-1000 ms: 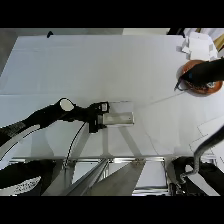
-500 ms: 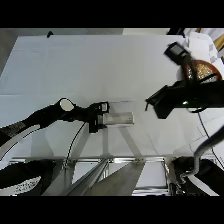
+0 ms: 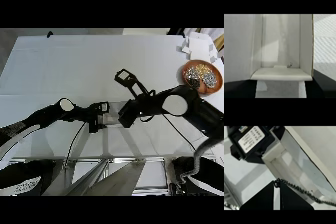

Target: Fold the box and place the chain.

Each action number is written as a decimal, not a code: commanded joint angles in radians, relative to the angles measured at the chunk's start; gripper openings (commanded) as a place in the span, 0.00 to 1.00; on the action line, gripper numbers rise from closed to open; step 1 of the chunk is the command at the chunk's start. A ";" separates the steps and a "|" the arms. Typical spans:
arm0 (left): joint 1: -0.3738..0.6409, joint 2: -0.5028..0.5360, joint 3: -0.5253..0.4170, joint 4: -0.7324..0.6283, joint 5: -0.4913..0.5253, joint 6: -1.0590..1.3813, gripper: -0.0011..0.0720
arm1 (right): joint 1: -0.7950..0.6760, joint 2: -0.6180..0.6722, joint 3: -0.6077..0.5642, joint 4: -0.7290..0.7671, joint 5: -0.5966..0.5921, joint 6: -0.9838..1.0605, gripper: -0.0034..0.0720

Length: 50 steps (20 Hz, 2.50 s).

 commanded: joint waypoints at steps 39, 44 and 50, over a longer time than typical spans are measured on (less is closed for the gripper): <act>0.000 0.000 0.000 0.000 0.000 0.000 0.03 | -0.647 -0.156 -0.045 -0.167 0.196 0.067 0.45; 0.000 0.000 0.000 0.000 0.000 0.000 0.03 | -0.647 -0.275 -0.045 -0.181 0.162 0.068 0.45; 0.000 0.000 0.000 0.000 0.000 0.000 0.03 | -0.647 -0.299 -0.045 -0.224 0.092 0.102 0.45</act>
